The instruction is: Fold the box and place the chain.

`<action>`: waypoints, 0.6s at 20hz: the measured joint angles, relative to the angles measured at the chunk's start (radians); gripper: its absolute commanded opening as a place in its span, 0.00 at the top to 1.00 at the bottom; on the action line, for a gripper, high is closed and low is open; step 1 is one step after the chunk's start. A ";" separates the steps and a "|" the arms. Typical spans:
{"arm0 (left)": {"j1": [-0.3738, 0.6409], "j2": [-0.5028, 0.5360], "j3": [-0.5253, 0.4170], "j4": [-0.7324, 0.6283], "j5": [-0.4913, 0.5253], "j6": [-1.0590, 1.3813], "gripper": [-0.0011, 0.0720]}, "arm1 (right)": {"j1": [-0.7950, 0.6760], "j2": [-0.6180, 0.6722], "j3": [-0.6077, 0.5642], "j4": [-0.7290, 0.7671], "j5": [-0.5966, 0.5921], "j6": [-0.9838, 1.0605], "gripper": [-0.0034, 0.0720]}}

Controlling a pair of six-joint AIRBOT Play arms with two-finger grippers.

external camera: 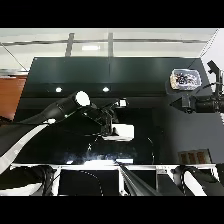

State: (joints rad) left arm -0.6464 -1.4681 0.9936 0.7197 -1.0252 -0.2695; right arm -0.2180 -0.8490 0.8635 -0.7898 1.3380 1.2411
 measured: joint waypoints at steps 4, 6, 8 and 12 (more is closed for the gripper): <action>-0.016 -0.003 0.001 0.015 0.001 0.000 0.01 | 0.000 0.000 0.000 0.000 0.000 0.000 0.94; -0.033 -0.004 0.001 0.036 0.019 0.000 0.01 | 0.000 0.000 0.000 0.000 0.000 0.000 0.94; -0.050 -0.004 0.001 0.051 0.039 0.000 0.01 | 0.000 0.000 0.000 0.000 0.000 0.000 0.94; -0.089 -0.007 -0.002 0.108 0.101 -0.010 0.01 | 0.000 0.000 0.000 -0.001 0.000 0.000 0.94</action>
State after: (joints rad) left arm -0.7353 -1.4754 0.9920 0.8272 -0.9241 -0.2794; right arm -0.2180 -0.8490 0.8635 -0.7906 1.3384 1.2411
